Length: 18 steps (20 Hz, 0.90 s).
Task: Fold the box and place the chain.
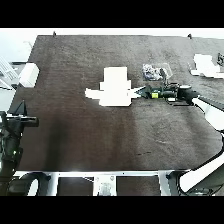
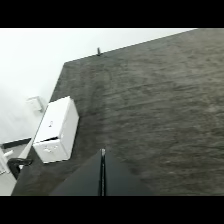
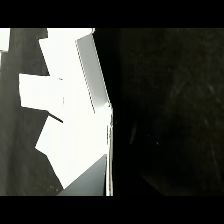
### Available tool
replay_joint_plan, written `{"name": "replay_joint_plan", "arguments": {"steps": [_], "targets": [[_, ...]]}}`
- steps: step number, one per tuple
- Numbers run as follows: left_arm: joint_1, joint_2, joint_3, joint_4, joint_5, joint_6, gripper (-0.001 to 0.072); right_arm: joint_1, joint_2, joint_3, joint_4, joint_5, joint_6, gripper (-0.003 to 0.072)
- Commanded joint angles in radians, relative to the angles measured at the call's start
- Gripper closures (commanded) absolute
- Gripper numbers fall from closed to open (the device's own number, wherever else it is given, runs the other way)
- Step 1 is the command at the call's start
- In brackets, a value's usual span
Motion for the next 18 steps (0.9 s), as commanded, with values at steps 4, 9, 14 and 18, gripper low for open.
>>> {"name": "replay_joint_plan", "arguments": {"steps": [4,9,14,18], "targets": [[0.0,0.0,-0.001,-0.002,-0.219,0.001,0.0419,0.005,-0.01,0.011,-0.005,-0.005,0.007,0.0675],[0.0,-0.061,0.038,-0.065,-0.227,-0.016,0.0239,0.01,-0.01,0.011,-0.021,-0.005,0.007,0.0675],[0.0,-0.499,0.293,-0.059,-0.379,-0.063,0.0239,0.011,-0.01,0.011,-0.022,-0.007,0.004,0.0675],[0.0,-0.931,0.568,-0.017,-0.601,-0.144,0.0239,0.011,-0.01,0.011,-0.022,-0.007,0.003,0.0675]]}}
